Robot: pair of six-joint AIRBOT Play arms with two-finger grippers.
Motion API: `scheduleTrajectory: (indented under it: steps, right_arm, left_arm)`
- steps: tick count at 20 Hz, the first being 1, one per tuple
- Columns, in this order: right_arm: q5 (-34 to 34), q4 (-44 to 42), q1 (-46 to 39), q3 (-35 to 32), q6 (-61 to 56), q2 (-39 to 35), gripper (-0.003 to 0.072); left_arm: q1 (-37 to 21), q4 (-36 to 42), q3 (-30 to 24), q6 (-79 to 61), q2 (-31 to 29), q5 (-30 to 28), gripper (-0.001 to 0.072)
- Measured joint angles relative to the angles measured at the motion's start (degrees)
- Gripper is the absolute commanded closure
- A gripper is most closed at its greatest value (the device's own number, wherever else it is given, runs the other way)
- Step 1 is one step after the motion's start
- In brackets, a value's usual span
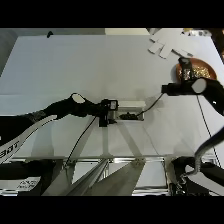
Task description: Fold the box and place the chain.
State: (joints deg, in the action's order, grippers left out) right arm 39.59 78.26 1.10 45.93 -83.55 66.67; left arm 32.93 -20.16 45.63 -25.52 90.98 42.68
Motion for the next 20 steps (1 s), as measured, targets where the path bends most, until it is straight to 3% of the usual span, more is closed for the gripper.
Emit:
scheduleTrajectory:
  steps: [5,9,15,20]
  right_arm:
    - [9.62,-1.09,0.00,0.31,0.31,-16.15,0.0674]
    - [19.69,-8.04,0.00,1.46,3.37,-24.17,0.0672]
    - [27.78,-20.17,4.79,2.25,8.13,-27.78,0.0672]
    - [24.65,-22.99,15.56,2.34,8.96,-25.81,0.0672]
  left_arm:
    - [0.00,0.00,0.00,0.02,0.00,-0.02,0.0436]
    - [0.00,0.00,0.00,0.02,0.00,0.00,0.0436]
    - [0.00,0.00,0.00,0.00,-0.02,0.00,0.0436]
    - [0.00,0.00,0.00,0.02,0.00,-0.02,0.0436]
